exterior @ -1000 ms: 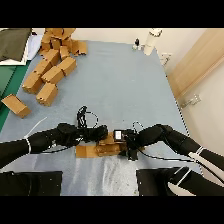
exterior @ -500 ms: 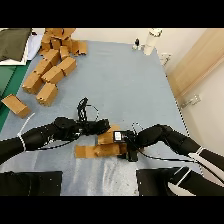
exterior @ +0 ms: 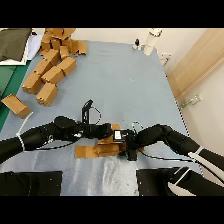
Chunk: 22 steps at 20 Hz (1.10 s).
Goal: Fold the box.
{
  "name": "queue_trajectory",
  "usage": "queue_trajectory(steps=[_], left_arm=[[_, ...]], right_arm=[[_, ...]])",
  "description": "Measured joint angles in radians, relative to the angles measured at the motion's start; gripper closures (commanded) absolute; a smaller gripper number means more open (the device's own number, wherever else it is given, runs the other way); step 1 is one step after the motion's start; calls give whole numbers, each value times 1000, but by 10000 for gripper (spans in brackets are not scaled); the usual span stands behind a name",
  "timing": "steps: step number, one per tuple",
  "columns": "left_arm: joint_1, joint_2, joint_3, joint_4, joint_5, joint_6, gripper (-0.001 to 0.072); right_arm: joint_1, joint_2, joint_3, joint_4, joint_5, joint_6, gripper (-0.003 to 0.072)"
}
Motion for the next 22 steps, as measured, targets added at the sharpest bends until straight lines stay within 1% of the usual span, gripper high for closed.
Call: queue_trajectory(steps=[3,6,11,15,19,22], left_arm=[[0,0,-5,49,-35,-35,701],[0,-10,-8,90,-32,-63,701],[3,-64,-9,112,-22,-93,701],[5,-85,-8,128,-19,-100,701],[33,-91,-10,140,-26,-100,701],[87,-86,-9,142,-63,-82,701]], right_arm=[[0,0,0,0,-4,12,181],[0,0,1,0,-13,28,180],[0,0,2,0,-24,36,180],[0,1,2,0,-28,37,180],[0,1,0,0,-30,38,180],[0,1,0,0,-30,38,180]])
